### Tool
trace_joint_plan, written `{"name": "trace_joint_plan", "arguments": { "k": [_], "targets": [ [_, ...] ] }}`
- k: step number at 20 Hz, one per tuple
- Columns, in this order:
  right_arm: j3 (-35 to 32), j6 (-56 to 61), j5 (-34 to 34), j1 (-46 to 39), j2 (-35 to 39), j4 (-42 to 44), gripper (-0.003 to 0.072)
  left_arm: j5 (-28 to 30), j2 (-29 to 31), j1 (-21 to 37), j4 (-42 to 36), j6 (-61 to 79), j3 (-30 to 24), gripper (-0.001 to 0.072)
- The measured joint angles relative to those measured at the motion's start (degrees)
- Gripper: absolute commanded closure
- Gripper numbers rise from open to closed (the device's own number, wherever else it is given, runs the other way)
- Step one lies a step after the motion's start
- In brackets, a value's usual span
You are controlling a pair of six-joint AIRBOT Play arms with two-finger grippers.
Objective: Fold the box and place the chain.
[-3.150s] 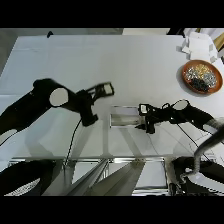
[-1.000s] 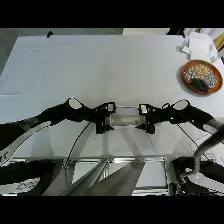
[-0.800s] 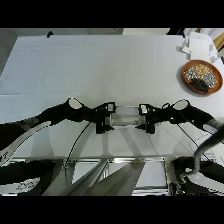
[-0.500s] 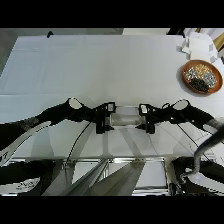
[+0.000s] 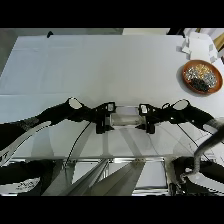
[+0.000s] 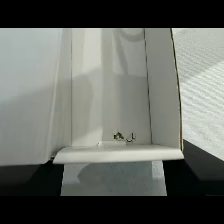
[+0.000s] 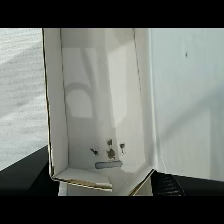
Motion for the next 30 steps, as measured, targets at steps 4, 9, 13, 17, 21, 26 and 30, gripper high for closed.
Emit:
{"name": "trace_joint_plan", "arguments": {
  "k": [4, 9, 13, 17, 21, 26, 30],
  "targets": [
    [0.00, 0.00, -0.02, 0.00, 0.00, 0.02, 0.0288, -0.04, 0.00, 0.00, 0.00, 0.00, 0.00, 0.0338],
    [0.00, 0.00, -0.02, 0.00, 0.00, 0.02, 0.0288, -0.07, 0.00, 0.00, 0.00, 0.00, 0.00, 0.0338],
    [0.00, 0.00, -0.02, 0.00, 0.00, 0.00, 0.0288, -0.09, 0.00, 0.00, 0.00, 0.00, 0.00, 0.0338],
    [0.00, 0.00, -0.04, 0.00, 0.00, 0.00, 0.0288, -0.09, 0.00, 0.00, 0.00, 0.00, 0.00, 0.0338],
    [0.00, 0.00, -0.04, 0.00, 0.00, 0.02, 0.0288, -0.11, 0.00, 0.00, 0.02, 0.00, 0.00, 0.0338],
    [0.00, -0.04, -0.02, 0.00, 0.00, 0.13, 0.0288, -0.11, 0.00, 0.00, 0.02, 0.00, 0.00, 0.0338],
    [0.00, -0.04, 0.07, 0.00, 0.00, 0.20, 0.0272, -0.11, 0.00, 0.00, 0.02, 0.02, 0.00, 0.0338]
  ]
}}
